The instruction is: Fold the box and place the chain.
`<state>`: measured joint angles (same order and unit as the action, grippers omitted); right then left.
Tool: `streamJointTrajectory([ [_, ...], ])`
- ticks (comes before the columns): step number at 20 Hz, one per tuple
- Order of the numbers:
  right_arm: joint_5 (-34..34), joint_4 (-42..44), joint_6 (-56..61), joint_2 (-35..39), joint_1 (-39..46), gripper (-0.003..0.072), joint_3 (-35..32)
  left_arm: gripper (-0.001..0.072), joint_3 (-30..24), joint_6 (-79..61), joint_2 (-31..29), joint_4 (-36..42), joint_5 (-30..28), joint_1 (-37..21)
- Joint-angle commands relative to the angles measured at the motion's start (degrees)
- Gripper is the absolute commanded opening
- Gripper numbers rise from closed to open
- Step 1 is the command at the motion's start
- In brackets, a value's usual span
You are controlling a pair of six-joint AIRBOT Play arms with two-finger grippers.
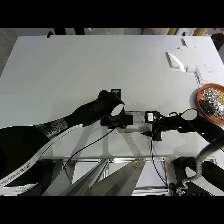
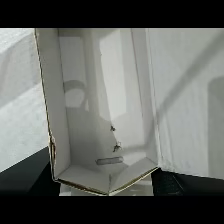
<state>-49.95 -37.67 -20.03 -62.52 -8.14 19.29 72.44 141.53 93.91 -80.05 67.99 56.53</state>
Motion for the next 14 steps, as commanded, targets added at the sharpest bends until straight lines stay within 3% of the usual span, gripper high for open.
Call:
streamJointTrajectory([
  [1,0.0,0.0,0.0,0.0,0.0,0.0336,0.0,0.0292,1.3,4.1,1.2,-1.9,1.7,0.3],
  [12,0.0,0.0,0.0,0.0,0.0,0.0336,0.0,0.0291,1.3,5.5,2.3,-1.9,0.4,0.7],
  [14,0.0,0.0,0.0,0.0,0.0,0.0336,0.0,0.0258,1.3,5.5,2.5,-1.9,0.4,0.7],
])
